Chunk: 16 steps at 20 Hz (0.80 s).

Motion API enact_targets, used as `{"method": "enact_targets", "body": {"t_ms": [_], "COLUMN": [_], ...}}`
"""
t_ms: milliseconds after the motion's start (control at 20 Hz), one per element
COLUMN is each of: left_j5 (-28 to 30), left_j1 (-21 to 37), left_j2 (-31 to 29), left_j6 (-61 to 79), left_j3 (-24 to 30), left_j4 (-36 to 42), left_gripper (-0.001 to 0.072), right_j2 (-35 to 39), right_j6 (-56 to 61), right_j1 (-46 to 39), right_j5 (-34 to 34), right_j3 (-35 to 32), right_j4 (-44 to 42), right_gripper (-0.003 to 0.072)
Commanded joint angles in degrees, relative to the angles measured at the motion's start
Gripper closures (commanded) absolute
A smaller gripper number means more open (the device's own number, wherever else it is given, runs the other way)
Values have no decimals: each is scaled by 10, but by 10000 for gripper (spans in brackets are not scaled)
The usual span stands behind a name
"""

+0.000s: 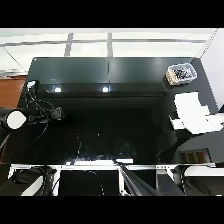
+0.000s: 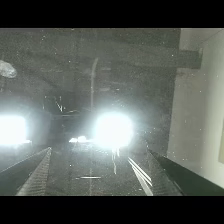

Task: Fold the box and place the chain.

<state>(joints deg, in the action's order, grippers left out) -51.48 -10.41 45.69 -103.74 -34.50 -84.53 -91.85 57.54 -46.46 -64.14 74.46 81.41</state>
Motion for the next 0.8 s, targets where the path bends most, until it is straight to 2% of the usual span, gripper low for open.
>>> {"method": "enact_targets", "body": {"t_ms": [0,50,100,300,400,500,650,750], "left_j5": [0,0,0,0,-2,0,0,0], "left_j1": [0,0,0,0,0,0,0,0], "left_j2": [1,1,1,1,1,1,1,1], "left_j6": [0,0,0,0,0,0,0,0], "left_j3": [0,0,0,0,0,0,0,0], "left_j4": [0,0,0,0,0,2,9,15], "left_gripper": [4,4,4,4,5,4,5,5], "right_j2": [-26,-26,-23,28,76,150,274,349], "right_j6": [-40,-33,-30,-18,-8,1,38,37], "right_j1": [15,18,21,65,92,127,202,250], "right_j5": [-59,-71,-86,-113,-110,-87,-58,-30], "right_j3": [14,14,16,17,7,-40,-140,-213], "right_j4": [-11,-5,-2,-14,-90,-152,-195,-279], "right_gripper": [242,397,679,668,668,668,668,667]}}
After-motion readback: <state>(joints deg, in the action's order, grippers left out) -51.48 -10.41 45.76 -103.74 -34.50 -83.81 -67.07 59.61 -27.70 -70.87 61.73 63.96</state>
